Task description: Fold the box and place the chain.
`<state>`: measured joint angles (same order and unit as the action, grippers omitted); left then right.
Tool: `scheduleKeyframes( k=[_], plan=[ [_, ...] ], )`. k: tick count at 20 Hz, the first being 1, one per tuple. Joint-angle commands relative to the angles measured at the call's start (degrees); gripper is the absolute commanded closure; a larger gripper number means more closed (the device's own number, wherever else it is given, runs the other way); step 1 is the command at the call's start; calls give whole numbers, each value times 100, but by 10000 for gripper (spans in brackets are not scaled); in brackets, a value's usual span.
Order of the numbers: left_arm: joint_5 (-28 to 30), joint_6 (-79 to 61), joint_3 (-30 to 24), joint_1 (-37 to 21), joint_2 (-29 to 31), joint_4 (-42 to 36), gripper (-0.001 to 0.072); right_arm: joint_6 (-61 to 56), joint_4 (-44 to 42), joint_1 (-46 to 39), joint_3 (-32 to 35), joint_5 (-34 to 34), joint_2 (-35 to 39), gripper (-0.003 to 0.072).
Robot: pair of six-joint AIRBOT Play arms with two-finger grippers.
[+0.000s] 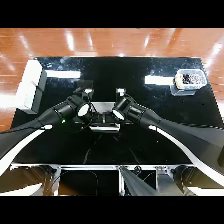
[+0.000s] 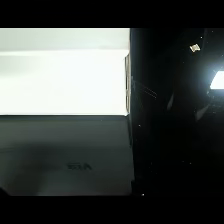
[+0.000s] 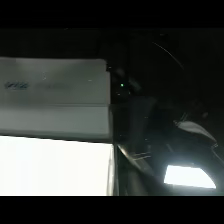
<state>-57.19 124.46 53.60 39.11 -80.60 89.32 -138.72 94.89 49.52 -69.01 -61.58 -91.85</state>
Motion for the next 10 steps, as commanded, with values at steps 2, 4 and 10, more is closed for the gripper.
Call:
scheduleKeyframes(
  k=[2,4,10],
  plan=[
    [2,2,-2,2,-2,0,687,251,-181,0,-2,37,-9,446],
    [2,2,-2,2,-2,0,687,289,-186,0,-2,39,-9,654],
    [4,2,-2,2,-2,0,687,356,-192,0,-2,39,-9,664]
  ],
)
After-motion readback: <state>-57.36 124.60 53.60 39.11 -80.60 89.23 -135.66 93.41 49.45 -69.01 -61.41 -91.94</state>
